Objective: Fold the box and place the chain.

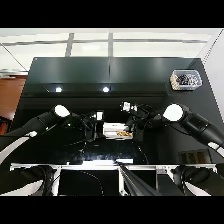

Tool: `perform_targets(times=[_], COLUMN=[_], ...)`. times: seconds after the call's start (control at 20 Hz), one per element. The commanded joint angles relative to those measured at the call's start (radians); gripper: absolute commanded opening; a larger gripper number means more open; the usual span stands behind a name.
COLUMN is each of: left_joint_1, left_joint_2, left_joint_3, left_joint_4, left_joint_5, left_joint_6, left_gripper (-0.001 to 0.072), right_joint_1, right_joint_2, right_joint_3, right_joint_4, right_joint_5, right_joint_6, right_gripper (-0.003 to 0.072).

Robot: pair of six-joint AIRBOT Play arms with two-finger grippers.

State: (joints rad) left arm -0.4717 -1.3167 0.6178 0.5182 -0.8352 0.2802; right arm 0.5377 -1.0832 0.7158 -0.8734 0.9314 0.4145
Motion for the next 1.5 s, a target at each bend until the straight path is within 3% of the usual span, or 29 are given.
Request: perform_targets(times=[0.0,0.2,1.45], left_joint_1=[-0.001,-0.001,-0.001], left_joint_2=[-0.001,-0.001,-0.001], left_joint_3=[0.000,0.000,0.000], left_joint_4=[0.000,0.000,0.000], left_joint_5=[0.000,0.000,0.000], left_joint_6=[0.000,0.000,0.000], left_gripper=[0.0363,0.0363,0.0363], right_joint_1=[0.000,0.000,0.000], right_joint_2=[0.000,0.000,-0.001], right_joint_3=[-0.001,-0.001,-0.015], right_joint_4=[0.000,0.001,0.001], right_joint_5=[0.007,0.007,0.020], right_joint_6=[0.001,0.001,0.001], right_gripper=[0.0233,0.0262,0.0271])
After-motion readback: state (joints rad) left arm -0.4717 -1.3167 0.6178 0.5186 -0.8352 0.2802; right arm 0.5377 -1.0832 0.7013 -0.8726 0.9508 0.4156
